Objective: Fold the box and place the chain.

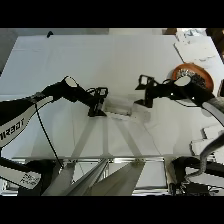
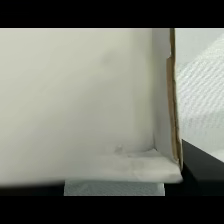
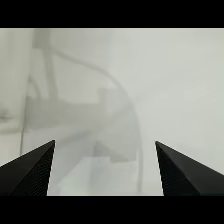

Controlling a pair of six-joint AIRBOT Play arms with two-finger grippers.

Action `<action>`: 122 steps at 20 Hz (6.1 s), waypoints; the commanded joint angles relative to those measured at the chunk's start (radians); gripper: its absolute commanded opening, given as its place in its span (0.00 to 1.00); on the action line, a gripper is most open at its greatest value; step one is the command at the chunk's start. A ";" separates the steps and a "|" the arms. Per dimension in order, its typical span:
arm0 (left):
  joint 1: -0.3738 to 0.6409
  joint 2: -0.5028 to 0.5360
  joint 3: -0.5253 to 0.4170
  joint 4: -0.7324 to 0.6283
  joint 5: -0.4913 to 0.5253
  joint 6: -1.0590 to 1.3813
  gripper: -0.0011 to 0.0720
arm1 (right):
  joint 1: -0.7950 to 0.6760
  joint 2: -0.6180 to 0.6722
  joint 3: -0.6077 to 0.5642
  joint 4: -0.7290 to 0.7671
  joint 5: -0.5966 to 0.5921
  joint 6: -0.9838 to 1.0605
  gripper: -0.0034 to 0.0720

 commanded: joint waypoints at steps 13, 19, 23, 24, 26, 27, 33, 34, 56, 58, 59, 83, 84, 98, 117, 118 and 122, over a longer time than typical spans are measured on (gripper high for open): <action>0.001 0.000 0.001 -0.003 -0.005 -0.008 0.14 | 0.038 0.069 0.000 -0.067 0.456 0.515 0.06; 0.000 0.000 0.001 -0.003 -0.006 -0.008 0.14 | 0.124 0.068 0.000 0.066 0.154 0.643 0.06; 0.000 0.000 0.001 -0.003 -0.006 -0.008 0.14 | 0.123 0.063 0.000 0.140 -0.054 0.642 0.06; 0.000 0.000 0.001 -0.003 -0.006 -0.008 0.14 | 0.123 0.053 0.000 0.136 -0.084 0.643 0.06; 0.000 0.000 0.001 -0.003 -0.006 -0.008 0.14 | 0.123 0.015 0.000 0.136 -0.115 0.644 0.06; 0.000 0.000 0.001 -0.003 -0.006 -0.008 0.14 | 0.123 -0.009 0.000 0.136 -0.115 0.646 0.06; 0.000 0.000 0.001 -0.003 -0.006 -0.008 0.14 | 0.124 -0.048 0.000 0.134 -0.074 0.681 0.06; 0.000 0.000 0.001 -0.003 -0.006 -0.008 0.14 | 0.124 -0.048 0.000 0.131 -0.074 0.708 0.06; 0.000 0.000 0.001 -0.003 -0.005 -0.008 0.14 | 0.143 0.462 -0.039 -0.507 0.154 0.877 0.18; 0.000 0.000 0.001 -0.003 -0.006 -0.008 0.14 | 0.143 0.447 -0.102 -0.489 0.126 0.833 0.34; 0.000 0.000 0.001 -0.003 -0.005 -0.008 0.14 | 0.143 0.438 -0.137 -0.476 0.108 0.788 0.34; 0.000 0.000 0.001 -0.003 -0.006 -0.008 0.14 | 0.224 0.090 -0.209 0.066 -0.172 0.082 0.14; 0.000 0.000 0.001 -0.003 -0.006 -0.008 0.14 | 0.233 0.089 -0.209 0.065 -0.188 0.082 0.13; 0.000 0.000 0.001 -0.003 -0.006 -0.008 0.14 | 0.247 0.135 -0.209 0.038 -0.187 0.180 0.06; 0.000 0.000 0.001 -0.003 -0.006 -0.008 0.14 | 0.247 0.640 -0.286 -0.887 0.072 1.806 0.06; 0.000 0.000 0.001 -0.003 -0.005 -0.008 0.14 | 0.247 0.621 -0.309 -0.888 0.056 1.853 0.06; 0.000 0.000 0.001 -0.003 -0.006 -0.008 0.14 | 0.247 0.547 -0.390 -0.750 -0.106 2.002 0.05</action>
